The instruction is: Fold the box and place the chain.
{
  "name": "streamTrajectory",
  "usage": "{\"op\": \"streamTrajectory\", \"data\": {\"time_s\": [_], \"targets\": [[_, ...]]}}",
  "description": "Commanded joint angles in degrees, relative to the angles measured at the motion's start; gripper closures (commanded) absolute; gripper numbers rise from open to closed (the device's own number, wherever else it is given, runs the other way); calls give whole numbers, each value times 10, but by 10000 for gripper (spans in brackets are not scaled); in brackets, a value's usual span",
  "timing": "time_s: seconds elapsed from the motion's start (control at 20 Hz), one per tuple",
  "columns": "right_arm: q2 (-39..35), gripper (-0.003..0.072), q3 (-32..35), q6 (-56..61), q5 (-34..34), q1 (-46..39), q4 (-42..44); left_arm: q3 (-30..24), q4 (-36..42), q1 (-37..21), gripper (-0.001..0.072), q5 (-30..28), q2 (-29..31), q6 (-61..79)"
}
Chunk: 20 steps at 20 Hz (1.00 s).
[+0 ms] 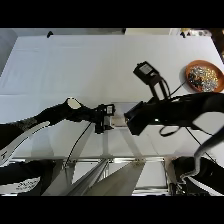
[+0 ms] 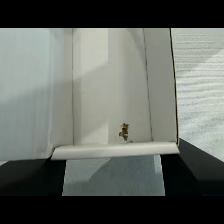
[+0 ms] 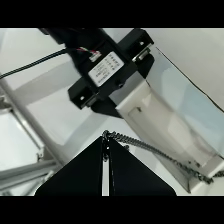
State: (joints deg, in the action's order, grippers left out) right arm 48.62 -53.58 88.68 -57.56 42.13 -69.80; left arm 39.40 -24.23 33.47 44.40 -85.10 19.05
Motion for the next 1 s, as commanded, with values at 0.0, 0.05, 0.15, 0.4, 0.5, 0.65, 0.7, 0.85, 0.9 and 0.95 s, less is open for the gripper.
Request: {"op": "streamTrajectory", "data": {"time_s": [0.0, 0.05, 0.15, 0.4, 0.5, 0.65, 0.7, 0.85, 0.9, 0.95], "targets": [[42, 661, 60, 0, 79, 3, -4, 0, 0, 0, 436, 0, 0, 0], [59, 661, 69, 0, 82, 3, -10, 0, 0, 0, 436, 0, 0, 0], [96, 661, 75, 0, 93, 3, -33, 0, 0, 0, 436, 0, 0, 0], [153, 656, 75, 0, 116, 3, -37, 0, 0, 0, 436, 0, 0, 0], [157, 589, 75, 0, 118, 3, -40, 0, 0, 0, 436, 0, 0, 0], [158, 588, 75, 0, 120, 2, -50, 0, 0, 0, 436, 0, 0, 0], [155, 569, 74, 0, 116, 2, -49, 0, 0, 0, 436, 0, 0, 0], [126, 557, 37, 0, 43, -14, -56, 0, 0, 0, 436, 0, 0, 0], [108, 552, 12, 0, -5, -29, -61, 0, 0, 0, 436, 0, 0, 0], [88, 536, -14, 0, -55, -45, -71, 0, 0, 0, 436, 0, 0, 0]]}}
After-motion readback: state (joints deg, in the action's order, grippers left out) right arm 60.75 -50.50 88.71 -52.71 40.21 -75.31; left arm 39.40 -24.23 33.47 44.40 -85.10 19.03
